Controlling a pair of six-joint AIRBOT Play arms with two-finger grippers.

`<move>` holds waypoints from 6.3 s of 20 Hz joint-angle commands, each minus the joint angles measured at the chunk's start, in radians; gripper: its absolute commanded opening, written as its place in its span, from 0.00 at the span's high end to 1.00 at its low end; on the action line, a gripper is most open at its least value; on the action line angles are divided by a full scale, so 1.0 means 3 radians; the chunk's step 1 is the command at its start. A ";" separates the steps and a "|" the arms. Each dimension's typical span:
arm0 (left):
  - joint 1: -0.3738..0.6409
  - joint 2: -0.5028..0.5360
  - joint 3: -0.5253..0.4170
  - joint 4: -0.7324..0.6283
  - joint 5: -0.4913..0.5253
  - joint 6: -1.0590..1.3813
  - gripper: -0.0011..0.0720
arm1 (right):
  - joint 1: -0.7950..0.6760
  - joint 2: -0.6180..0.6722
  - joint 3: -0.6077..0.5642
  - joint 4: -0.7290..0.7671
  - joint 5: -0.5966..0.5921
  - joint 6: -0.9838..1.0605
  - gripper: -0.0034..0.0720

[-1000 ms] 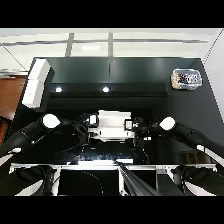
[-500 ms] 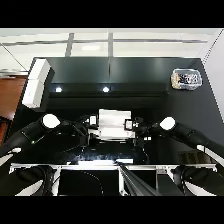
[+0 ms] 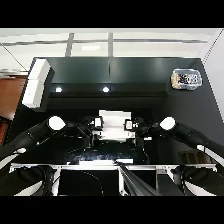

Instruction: Fold the box and place the chain.

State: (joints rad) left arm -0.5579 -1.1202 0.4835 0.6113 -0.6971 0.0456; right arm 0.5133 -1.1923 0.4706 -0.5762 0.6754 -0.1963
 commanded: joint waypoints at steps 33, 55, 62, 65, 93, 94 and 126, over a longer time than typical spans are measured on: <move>0.2513 0.0024 -0.0212 0.0267 -0.1601 -0.3927 0.95 | 0.0000 -0.0003 -0.0003 0.0005 -0.0010 0.0005 0.38; 0.1586 -0.0177 0.0207 -0.0163 -0.1723 -0.3407 0.02 | 0.0000 -0.0003 -0.0003 0.0008 -0.0013 0.0006 0.38; 0.0785 -0.0114 0.0206 -0.0130 -0.0744 -0.3817 0.02 | 0.0000 -0.0003 -0.0003 0.0010 -0.0022 0.0015 0.38; 0.0478 -0.0114 0.0209 -0.0023 -0.0376 -0.4096 0.02 | 0.0000 -0.0003 -0.0003 0.0010 -0.0023 0.0015 0.38; -0.0120 -0.0117 0.0535 0.1328 -0.0100 -0.5628 0.03 | 0.0000 -0.0003 -0.0003 0.0011 -0.0024 0.0017 0.38; -0.0187 -0.0118 0.0585 0.1542 -0.0155 -0.5882 0.03 | 0.0000 -0.0003 -0.0003 0.0011 -0.0024 0.0017 0.38; -0.0880 -0.0711 0.1335 0.2673 -0.0926 -0.7863 0.46 | 0.0000 -0.0003 -0.0003 0.0010 -0.0025 0.0017 0.38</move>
State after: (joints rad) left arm -0.8162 -1.3106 0.8589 1.3857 -0.9401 -2.2814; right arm 0.5133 -1.1927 0.4702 -0.5732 0.6674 -0.1917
